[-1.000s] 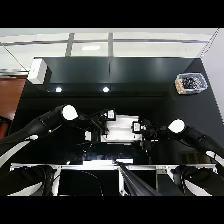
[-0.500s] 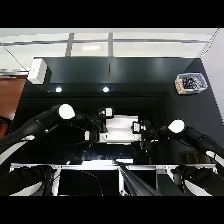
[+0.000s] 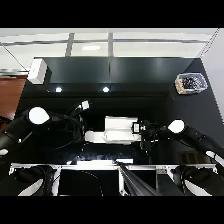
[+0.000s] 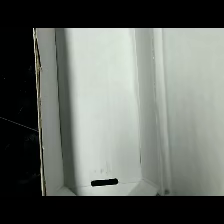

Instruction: Fold the box and place the chain.

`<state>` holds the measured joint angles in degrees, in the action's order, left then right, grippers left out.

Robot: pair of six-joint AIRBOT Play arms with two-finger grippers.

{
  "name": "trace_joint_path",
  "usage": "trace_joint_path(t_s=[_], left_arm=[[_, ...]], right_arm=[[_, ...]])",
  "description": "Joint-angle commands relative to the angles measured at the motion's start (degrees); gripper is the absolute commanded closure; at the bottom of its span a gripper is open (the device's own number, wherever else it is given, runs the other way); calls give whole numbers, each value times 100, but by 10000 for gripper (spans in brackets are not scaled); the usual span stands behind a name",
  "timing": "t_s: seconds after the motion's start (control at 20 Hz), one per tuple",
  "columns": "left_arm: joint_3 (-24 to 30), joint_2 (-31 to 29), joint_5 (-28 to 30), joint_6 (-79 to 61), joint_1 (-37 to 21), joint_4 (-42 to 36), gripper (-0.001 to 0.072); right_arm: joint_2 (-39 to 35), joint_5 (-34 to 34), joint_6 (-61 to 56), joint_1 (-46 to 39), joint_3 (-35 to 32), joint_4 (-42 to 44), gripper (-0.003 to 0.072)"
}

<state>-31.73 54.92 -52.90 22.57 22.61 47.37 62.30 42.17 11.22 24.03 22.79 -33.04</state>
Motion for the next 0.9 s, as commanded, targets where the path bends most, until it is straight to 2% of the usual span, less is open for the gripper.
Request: trace_joint_path(t_s=[0.0,0.1,0.15,0.2,0.25,0.3,0.5,0.65,0.75,0.8,0.85], left_arm=[[640,-114,358,-780,-61,-992,685],[636,2,391,-813,63,-1060,681],[636,74,452,-1069,173,-994,533],[636,149,520,-1370,295,-828,201],[636,212,686,-1403,407,-612,23],[634,273,846,-1408,509,-431,25],[599,551,1318,-1447,887,-352,152],[518,601,1729,-1449,1113,-505,152],[426,627,1731,-1445,1224,-503,158],[378,636,1692,-1443,1250,-507,220],[332,649,1665,-1427,1283,-505,243]], right_arm=[[4,2,-4,2,0,2,494],[4,2,-4,2,0,2,493],[4,2,-4,2,0,2,493],[4,2,-4,2,0,0,493],[4,2,-4,2,0,0,494],[4,2,-7,2,0,0,493],[4,4,-7,2,0,2,493],[4,2,-4,2,0,2,494],[4,2,-7,2,0,0,494],[4,2,-4,2,0,2,493],[4,2,-7,2,0,2,494]])
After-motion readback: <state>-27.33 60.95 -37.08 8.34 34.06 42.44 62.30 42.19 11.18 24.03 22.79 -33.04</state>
